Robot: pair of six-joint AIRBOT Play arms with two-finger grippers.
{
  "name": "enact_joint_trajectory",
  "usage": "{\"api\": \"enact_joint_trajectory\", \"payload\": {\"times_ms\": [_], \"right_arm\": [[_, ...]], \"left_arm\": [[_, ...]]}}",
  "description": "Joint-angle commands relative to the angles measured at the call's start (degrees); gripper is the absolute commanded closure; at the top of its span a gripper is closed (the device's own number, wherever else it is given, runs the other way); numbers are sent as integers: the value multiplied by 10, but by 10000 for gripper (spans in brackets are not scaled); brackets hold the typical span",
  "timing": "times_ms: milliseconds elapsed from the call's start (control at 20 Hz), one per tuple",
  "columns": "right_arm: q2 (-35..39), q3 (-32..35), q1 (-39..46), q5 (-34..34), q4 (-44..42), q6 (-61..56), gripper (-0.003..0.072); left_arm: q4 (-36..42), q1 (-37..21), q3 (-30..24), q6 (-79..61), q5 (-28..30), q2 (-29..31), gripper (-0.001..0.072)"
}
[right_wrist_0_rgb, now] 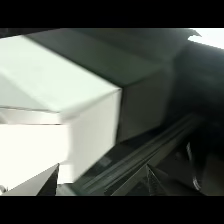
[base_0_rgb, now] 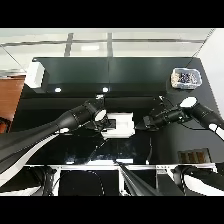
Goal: Fold the box and place the chain.
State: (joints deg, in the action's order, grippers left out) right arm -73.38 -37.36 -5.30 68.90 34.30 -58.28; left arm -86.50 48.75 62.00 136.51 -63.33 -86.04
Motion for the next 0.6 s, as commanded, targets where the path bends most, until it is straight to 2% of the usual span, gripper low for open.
{"api": "enact_joint_trajectory", "payload": {"times_ms": [0,100,150,200,350,550], "right_arm": [[0,-15,-21,21,0,2,71],[0,-16,-42,7,0,0,72],[0,-16,-53,-6,0,-6,118],[0,-18,-66,-19,0,-17,203],[0,-47,-110,-37,28,-80,203],[0,-103,-183,-68,179,-255,204]], "left_arm": [[0,0,1,0,0,0,685],[0,0,1,0,0,0,685],[0,0,1,0,0,0,685],[0,0,1,0,0,0,685],[0,0,1,0,0,0,685],[0,0,1,0,0,0,685]]}}
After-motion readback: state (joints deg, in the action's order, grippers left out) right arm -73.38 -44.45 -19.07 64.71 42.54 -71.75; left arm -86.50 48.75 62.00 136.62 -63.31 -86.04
